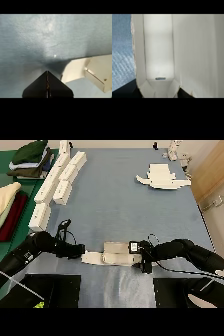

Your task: Fold the box.

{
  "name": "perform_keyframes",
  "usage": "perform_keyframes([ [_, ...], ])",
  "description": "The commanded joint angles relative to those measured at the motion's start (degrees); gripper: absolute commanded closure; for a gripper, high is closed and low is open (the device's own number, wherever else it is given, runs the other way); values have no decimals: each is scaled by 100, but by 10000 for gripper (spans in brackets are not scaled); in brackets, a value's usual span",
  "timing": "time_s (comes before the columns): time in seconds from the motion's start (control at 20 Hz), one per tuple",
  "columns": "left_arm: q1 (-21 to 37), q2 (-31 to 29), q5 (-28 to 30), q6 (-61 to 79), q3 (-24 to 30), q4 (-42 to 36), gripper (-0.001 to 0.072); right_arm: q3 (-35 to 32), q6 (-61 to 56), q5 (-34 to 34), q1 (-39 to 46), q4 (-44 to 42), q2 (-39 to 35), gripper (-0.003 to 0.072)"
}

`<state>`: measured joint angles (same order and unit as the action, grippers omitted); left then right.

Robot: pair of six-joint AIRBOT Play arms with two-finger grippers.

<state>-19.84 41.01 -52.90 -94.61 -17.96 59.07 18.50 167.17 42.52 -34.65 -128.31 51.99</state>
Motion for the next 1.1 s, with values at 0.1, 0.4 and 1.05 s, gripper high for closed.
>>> perform_keyframes([
  [0.1, -651, 275, 647, 289, 188, -1001, 695, 0, 0, -2, 2, -2, -2, 164],
  [0.4, -984, 247, 723, 380, 68, -1346, 695, 0, 0, 0, 2, -2, -4, 164],
  [1.05, -981, 177, 428, 634, -345, -1716, 422, 0, 0, 0, 2, -2, -2, 164],
])
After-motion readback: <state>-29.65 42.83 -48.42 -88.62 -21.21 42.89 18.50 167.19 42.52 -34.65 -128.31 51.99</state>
